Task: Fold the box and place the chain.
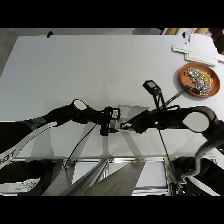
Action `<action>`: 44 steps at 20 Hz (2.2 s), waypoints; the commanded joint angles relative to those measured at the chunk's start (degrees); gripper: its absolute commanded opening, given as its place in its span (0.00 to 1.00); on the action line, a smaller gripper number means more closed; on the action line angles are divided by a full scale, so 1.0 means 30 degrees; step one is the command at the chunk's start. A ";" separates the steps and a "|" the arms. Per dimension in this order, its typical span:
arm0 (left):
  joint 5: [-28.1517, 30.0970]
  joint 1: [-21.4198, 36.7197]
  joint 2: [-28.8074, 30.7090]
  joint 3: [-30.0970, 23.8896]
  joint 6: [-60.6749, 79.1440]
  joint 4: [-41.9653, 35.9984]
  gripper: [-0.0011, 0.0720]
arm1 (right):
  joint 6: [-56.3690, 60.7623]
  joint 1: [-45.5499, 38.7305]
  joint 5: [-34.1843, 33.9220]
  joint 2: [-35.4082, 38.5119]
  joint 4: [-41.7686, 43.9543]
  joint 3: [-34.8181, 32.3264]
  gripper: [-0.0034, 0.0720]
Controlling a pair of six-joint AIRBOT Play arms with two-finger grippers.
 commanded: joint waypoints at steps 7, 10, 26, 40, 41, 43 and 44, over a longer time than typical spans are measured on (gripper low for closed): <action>0.0000 -0.0007 -0.0007 0.0015 0.0000 0.0000 0.25 | -1.8812 -0.8932 0.3789 0.0415 -0.5217 0.0532 0.18; 0.0000 -0.0007 -0.0007 0.0015 0.0007 0.0000 0.25 | -2.0232 -0.9398 0.3082 -0.1537 -0.4503 0.0007 0.18; 0.0000 -0.0007 -0.0007 0.0015 0.0007 0.0000 0.25 | -2.5631 -0.6819 -0.0117 -0.7861 -0.3206 -0.0153 0.40; 0.0000 -0.0007 -0.0007 0.0015 0.0007 0.0007 0.25 | -2.3052 -0.6674 0.5187 -0.1734 -0.3832 -0.0350 0.07; 0.0000 -0.0007 -0.0007 0.0015 0.0007 0.0007 0.25 | -2.2542 -0.6411 0.5901 -0.0780 -0.3650 -0.0350 0.07; 0.0000 -0.0007 -0.0007 0.0015 0.0000 0.0007 0.25 | -2.1668 -0.5493 0.7271 0.0991 -0.2805 -0.0350 0.07; 0.0000 -0.0007 -0.0007 0.0015 0.0000 0.0007 0.25 | -2.1187 -0.4925 0.7614 0.1698 -0.2069 -0.0350 0.07</action>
